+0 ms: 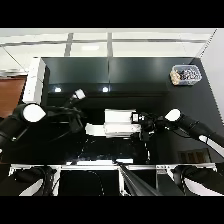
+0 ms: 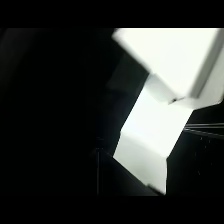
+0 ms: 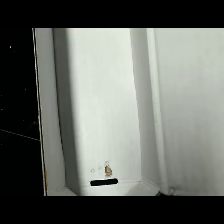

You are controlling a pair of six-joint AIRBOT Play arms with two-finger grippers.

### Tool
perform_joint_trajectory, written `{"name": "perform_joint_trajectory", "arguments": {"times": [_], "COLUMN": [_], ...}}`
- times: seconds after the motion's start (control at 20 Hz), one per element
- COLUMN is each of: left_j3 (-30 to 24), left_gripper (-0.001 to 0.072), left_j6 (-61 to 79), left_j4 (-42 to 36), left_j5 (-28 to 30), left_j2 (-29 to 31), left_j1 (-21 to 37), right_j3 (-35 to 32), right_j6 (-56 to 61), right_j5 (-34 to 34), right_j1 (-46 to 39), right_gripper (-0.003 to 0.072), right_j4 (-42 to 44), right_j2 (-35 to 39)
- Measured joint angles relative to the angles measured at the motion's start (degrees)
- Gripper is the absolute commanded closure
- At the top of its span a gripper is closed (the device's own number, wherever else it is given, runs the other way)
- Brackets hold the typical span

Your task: Fold the box and place the chain.

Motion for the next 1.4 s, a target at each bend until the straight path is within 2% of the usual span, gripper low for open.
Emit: {"name": "perform_joint_trajectory", "arguments": {"times": [0.15,0.25,0.35,0.5,0.65,0.8,1.15,1.3,1.35,1.4], "left_j3": [-1.2,-2.7,-4.7,-7.0,-8.0,-8.3,-8.4,-7.1,-6.5,-5.8], "left_gripper": [0.0678,0.0678,0.0679,0.0680,0.0680,0.0680,0.0680,0.0677,0.0663,0.0559], "left_j6": [-17.7,-28.7,-33.3,-33.1,-32.5,-31.5,-25.6,-22.6,-22.0,-21.5], "left_j4": [1.9,0.3,-5.4,-14.5,-20.2,-24.5,-30.7,-33.2,-33.7,-34.0], "left_j5": [-4.0,-6.5,-8.5,-10.1,-9.8,-7.7,-5.6,-7.9,-8.8,-9.9], "left_j2": [0.2,-1.8,-5.0,-11.2,-16.9,-20.2,-22.1,-22.3,-22.3,-22.3], "left_j1": [5.9,9.9,13.2,15.2,14.3,11.9,7.6,7.7,7.8,7.8], "right_j3": [0.0,0.0,0.0,0.0,0.0,0.0,0.0,0.0,0.0,0.0], "right_j6": [0.0,0.0,0.0,0.0,0.0,0.0,0.0,0.0,0.0,0.0], "right_j5": [0.0,0.0,0.0,0.0,0.0,0.0,0.0,0.0,0.0,0.0], "right_j1": [0.0,0.0,0.0,0.0,0.0,0.0,0.0,0.0,0.0,0.0], "right_gripper": [0.0552,0.0552,0.0552,0.0552,0.0552,0.0552,0.0552,0.0552,0.0552,0.0552], "right_j4": [0.0,0.0,0.0,0.0,0.0,0.0,0.0,0.0,0.0,0.0], "right_j2": [0.0,0.0,0.0,0.0,0.0,0.0,0.0,0.0,0.0,0.0]}}
